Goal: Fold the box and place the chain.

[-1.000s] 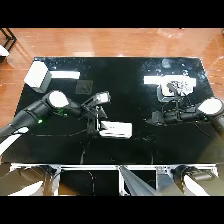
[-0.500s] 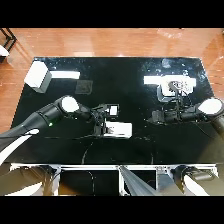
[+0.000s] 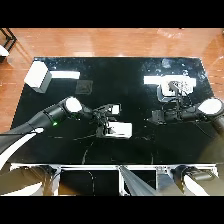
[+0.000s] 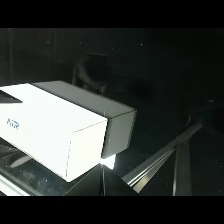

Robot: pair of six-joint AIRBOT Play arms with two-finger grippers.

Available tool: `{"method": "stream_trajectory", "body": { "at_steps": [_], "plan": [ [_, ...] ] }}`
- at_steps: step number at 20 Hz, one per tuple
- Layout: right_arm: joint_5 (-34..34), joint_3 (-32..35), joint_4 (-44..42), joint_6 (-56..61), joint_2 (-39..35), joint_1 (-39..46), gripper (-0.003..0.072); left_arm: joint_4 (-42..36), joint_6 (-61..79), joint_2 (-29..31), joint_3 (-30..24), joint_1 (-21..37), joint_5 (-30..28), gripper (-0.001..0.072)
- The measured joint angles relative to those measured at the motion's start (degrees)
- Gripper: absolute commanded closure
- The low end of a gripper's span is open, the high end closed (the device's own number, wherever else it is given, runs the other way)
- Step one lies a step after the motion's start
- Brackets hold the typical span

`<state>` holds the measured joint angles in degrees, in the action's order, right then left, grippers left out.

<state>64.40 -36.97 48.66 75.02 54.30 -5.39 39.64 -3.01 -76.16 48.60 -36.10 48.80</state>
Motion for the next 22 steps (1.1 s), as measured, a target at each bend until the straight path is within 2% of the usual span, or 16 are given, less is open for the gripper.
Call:
{"method": "stream_trajectory", "body": {
  "at_steps": [22],
  "plan": [
    [-0.44, 0.00, 0.02, 0.00, 0.00, 0.00, 0.0665, 0.39, -3.02, -0.66, 0.00, -0.04, 1.29, 0.0079]
  ]
}}
